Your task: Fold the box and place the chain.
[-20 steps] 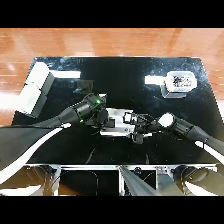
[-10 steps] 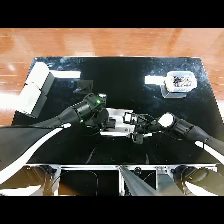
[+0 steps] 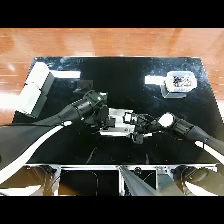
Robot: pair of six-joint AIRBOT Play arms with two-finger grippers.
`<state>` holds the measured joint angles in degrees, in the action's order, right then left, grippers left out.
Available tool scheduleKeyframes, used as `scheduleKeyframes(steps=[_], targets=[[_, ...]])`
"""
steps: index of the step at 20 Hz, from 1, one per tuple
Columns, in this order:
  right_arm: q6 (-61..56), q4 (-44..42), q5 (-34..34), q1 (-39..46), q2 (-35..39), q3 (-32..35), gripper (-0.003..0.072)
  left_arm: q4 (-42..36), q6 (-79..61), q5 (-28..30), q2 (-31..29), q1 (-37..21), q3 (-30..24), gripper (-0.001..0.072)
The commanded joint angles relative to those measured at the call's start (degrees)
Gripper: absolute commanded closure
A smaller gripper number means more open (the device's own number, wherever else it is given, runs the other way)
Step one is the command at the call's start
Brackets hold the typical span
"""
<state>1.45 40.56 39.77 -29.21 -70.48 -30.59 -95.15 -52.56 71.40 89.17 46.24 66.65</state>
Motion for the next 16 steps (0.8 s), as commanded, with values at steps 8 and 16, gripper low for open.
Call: scheduleKeyframes(steps=[8, 16], targets=[[0.0, 0.0, 0.1, 0.0, 0.0, 0.0, 0.0231, -1.2, -1.1, -1.5, 0.9, -0.2, 0.1, 0.069], [-0.2, 0.3, 0.0, 0.1, 0.2, 0.0, -0.0034, -1.3, -1.4, -1.5, 0.8, -0.2, 0.1, 0.0691]])
